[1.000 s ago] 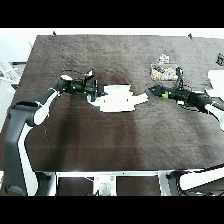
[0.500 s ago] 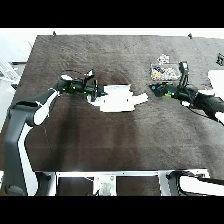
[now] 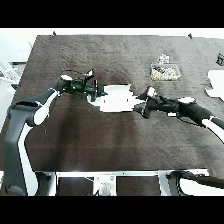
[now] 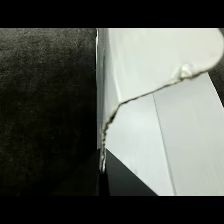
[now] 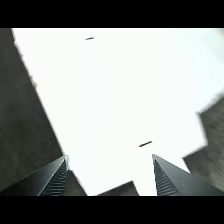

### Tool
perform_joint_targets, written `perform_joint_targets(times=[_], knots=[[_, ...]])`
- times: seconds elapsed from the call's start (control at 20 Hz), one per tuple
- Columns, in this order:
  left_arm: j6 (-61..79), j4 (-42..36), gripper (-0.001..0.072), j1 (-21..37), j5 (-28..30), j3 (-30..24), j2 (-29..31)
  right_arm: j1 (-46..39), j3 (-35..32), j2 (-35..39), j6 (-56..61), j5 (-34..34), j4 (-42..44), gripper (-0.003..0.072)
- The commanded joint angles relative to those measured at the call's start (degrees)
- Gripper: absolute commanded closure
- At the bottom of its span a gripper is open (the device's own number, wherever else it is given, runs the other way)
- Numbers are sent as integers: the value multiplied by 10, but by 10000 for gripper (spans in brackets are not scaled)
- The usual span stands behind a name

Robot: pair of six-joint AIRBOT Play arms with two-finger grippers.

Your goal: Fold the box and place the chain.

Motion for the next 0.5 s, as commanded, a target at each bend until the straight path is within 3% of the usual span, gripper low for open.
perform_joint_targets(times=[0.0,0.45], knots=[[0,0,690,0,0,0,0,18,-3,-24,-87,-9,-11,55],[0,-2,690,0,0,0,0,48,-2,-36,-118,-50,-9,56]])
